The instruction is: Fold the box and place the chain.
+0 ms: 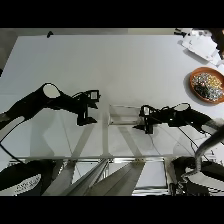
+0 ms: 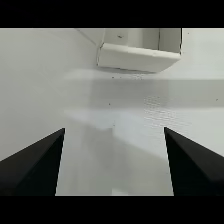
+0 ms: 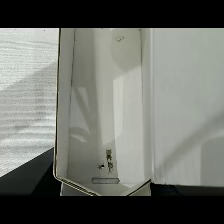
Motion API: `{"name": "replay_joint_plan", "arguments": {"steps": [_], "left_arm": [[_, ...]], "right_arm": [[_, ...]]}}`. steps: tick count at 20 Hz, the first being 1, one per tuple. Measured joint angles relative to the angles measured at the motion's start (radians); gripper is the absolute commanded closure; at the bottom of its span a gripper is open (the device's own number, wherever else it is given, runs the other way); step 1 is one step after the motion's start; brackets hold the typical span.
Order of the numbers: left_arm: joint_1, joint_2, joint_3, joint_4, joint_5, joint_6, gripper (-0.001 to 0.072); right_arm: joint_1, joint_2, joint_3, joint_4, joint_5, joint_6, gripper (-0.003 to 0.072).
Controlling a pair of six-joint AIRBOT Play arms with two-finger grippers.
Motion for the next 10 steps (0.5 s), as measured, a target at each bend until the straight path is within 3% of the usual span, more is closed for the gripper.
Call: {"name": "replay_joint_plan", "arguments": {"steps": [5, 10], "left_arm": [[-0.063, -0.073, -0.001, -0.063, 0.047, 0.231, -0.0007], [-0.118, -0.127, -0.001, -0.119, 0.096, 0.273, -0.0008]], "right_arm": [[0.0, 0.0, 0.0, 0.0, 0.0, 0.0, 0.0269], [0.0, 0.0, 0.0, 0.0, 0.0, 0.0, 0.0269]]}}
